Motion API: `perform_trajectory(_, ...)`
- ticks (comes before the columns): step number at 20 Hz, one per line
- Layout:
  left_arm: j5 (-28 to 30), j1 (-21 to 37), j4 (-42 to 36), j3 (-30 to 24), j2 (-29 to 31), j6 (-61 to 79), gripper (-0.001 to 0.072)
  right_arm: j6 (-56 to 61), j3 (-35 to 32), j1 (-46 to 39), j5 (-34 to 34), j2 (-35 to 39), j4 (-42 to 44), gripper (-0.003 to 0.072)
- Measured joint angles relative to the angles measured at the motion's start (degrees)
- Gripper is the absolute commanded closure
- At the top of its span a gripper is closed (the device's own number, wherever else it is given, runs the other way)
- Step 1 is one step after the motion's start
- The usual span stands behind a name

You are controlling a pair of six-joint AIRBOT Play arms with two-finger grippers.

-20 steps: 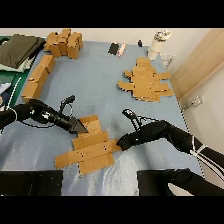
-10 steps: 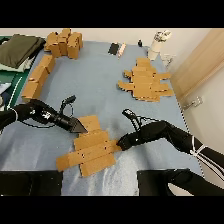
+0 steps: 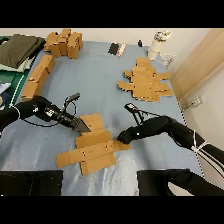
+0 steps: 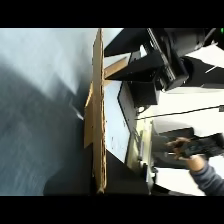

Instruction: Fold the box.

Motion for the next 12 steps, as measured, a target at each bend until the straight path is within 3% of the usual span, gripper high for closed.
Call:
perform_trajectory(2,0.7,-1.4,-0.4,1.7,1.3,1.9,0.0695,4.9,5.1,-2.3,-2.7,0.1,-5.7,0.0345)
perform_trajectory(3,2.4,-2.5,-0.6,2.4,2.1,2.7,0.0696,7.2,7.8,-3.6,-4.4,0.1,-8.0,0.0592)
perform_trajectory(4,4.5,-3.8,-0.6,2.8,3.0,3.4,0.0696,9.2,10.6,-4.6,-5.9,0.2,-9.7,0.0683)
perform_trajectory(9,16.2,-12.7,-0.8,3.7,6.4,11.4,0.0695,15.7,17.5,-6.9,-10.6,-0.1,-13.9,0.0683)
perform_trajectory(12,19.0,-17.4,0.1,3.9,7.2,16.4,0.0695,18.3,17.6,-7.2,-11.2,-0.5,-14.7,0.0683)
